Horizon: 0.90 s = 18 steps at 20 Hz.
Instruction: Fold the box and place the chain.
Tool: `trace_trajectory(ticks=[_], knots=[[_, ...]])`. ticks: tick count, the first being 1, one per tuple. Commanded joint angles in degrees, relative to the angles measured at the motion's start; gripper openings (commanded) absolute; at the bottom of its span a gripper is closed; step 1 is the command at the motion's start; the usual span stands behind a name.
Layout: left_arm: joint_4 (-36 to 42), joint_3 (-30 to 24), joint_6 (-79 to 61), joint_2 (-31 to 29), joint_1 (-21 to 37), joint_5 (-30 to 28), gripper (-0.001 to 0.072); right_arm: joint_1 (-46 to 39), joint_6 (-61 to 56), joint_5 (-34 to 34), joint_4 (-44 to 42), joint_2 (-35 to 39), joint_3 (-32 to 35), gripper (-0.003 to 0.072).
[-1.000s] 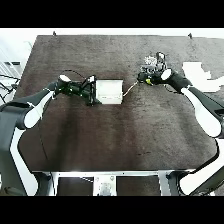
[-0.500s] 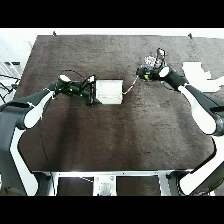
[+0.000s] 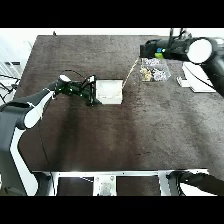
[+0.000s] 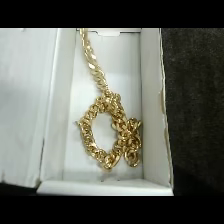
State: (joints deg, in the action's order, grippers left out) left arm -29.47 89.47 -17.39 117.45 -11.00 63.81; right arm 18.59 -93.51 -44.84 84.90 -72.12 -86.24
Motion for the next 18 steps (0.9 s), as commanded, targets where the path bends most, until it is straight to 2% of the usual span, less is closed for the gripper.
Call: trace_trajectory(ticks=[1,4,12,18], knots=[[0.0,0.0,0.0,0.0,0.0,0.3,0.0353,4.5,-5.1,-5.0,9.7,7.3,0.0,0.0007],[0.0,0.0,0.0,0.0,0.0,0.3,0.0352,5.0,-5.1,-7.3,9.6,7.4,0.1,0.0007],[0.0,0.0,0.0,0.0,0.0,0.3,0.0353,9.7,-7.0,-7.5,8.9,6.7,0.3,0.0008],[0.0,0.0,0.0,0.0,0.0,0.3,0.0353,12.1,-7.0,-2.5,6.9,3.7,0.4,0.0009]])
